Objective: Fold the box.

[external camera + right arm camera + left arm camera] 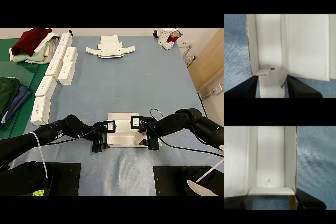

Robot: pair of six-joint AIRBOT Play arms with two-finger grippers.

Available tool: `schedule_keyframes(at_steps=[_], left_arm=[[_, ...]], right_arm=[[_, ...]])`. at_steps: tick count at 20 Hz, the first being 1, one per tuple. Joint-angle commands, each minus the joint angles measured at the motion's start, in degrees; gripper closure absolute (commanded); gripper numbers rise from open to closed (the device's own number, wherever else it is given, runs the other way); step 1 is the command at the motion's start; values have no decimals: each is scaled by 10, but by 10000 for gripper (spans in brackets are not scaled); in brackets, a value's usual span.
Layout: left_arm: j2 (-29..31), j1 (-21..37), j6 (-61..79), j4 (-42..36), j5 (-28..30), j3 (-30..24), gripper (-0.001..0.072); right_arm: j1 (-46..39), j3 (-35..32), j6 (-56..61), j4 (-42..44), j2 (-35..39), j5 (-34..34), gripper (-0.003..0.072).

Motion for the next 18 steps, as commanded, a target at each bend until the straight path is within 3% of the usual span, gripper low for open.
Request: schedule_keyframes(at_steps=[1,11,15,17,18], left_arm=[[0,0,0,0,0,0,272],[0,0,0,0,0,0,271],[0,0,0,0,0,0,271],[0,0,0,0,0,0,272],[0,0,0,0,0,0,271]], right_arm=[[1,0,-3,0,0,5,179],[1,0,74,-68,19,-5,176],[2,-3,76,-45,20,-3,180],[2,-10,62,-23,20,7,263],[2,-14,50,-9,19,14,264]])
